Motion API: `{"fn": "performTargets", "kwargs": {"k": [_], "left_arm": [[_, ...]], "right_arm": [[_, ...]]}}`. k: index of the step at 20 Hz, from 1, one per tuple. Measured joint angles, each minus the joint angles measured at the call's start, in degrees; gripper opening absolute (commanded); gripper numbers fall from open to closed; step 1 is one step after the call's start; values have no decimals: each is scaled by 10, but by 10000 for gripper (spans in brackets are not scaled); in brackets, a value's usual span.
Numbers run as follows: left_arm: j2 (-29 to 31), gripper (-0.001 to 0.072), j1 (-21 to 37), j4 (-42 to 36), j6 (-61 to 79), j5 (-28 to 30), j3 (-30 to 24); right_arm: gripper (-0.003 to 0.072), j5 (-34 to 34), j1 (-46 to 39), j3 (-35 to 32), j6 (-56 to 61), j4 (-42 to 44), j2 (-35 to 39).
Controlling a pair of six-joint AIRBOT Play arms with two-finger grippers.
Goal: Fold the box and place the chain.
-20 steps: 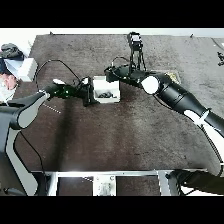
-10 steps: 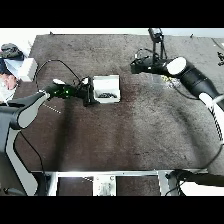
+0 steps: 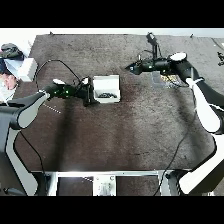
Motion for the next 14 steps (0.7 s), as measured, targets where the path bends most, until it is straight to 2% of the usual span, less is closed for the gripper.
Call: {"fn": "performTargets", "kwargs": {"k": [5,14], "left_arm": [[0,417,0,0,0,0,0],[0,417,0,0,0,0,0]], "right_arm": [[215,37,21,28,-45,-4,-43],[234,107,30,38,-120,-19,-44]]}}
